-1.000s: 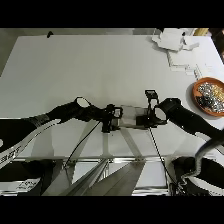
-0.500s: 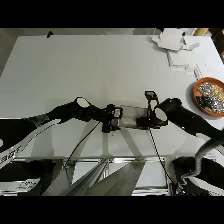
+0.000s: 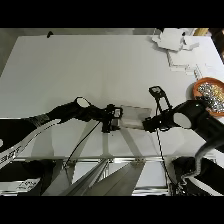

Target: Fold the box and place the chain.

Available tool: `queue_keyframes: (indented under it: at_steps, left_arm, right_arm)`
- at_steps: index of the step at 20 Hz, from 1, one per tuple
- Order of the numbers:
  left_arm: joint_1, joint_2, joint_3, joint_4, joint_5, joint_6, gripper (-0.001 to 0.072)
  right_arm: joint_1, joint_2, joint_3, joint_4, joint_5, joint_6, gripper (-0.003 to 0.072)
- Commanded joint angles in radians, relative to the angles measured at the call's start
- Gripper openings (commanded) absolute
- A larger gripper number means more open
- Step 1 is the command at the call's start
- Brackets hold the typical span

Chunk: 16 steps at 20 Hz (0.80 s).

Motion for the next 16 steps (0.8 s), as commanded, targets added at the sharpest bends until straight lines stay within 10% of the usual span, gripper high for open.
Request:
queue_keyframes:
  at_steps: [1,16]
  left_arm:
    - [0.000,0.000,0.000,0.000,0.000,0.000,0.0504]
    - [0.000,0.000,0.000,0.000,0.000,0.000,0.0504]
  right_arm:
    - [-0.069,0.103,0.025,-0.007,0.097,-0.082,0.0438]
    - [-0.928,0.005,0.137,-0.061,-0.179,-0.460,0.0430]
